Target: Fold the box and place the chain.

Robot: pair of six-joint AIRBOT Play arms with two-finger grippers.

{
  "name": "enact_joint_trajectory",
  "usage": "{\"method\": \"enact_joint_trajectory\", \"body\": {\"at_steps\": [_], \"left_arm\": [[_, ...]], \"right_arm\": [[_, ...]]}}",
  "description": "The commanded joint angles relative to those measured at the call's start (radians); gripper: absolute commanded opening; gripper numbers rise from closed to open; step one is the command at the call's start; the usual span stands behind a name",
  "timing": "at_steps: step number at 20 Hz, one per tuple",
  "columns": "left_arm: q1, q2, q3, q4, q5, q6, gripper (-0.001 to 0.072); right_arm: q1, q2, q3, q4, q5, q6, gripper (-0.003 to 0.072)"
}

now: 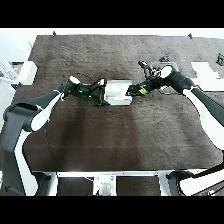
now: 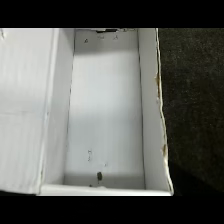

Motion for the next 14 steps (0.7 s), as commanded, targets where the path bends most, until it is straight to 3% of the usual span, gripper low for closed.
{"method": "enact_joint_trajectory", "body": {"at_steps": [1,3,14], "left_arm": [[0.000,0.000,0.000,0.000,0.001,-0.001,0.0357],[0.000,0.000,0.000,0.000,0.002,-0.001,0.0357],[0.000,0.000,0.000,0.000,0.001,-0.001,0.0357]], "right_arm": [[0.017,-0.008,0.012,-0.048,-0.002,0.050,0.0480],[0.028,-0.018,0.023,-0.047,-0.005,0.050,0.0432],[0.098,-0.061,0.090,-0.247,-0.005,0.253,0.0431]]}}
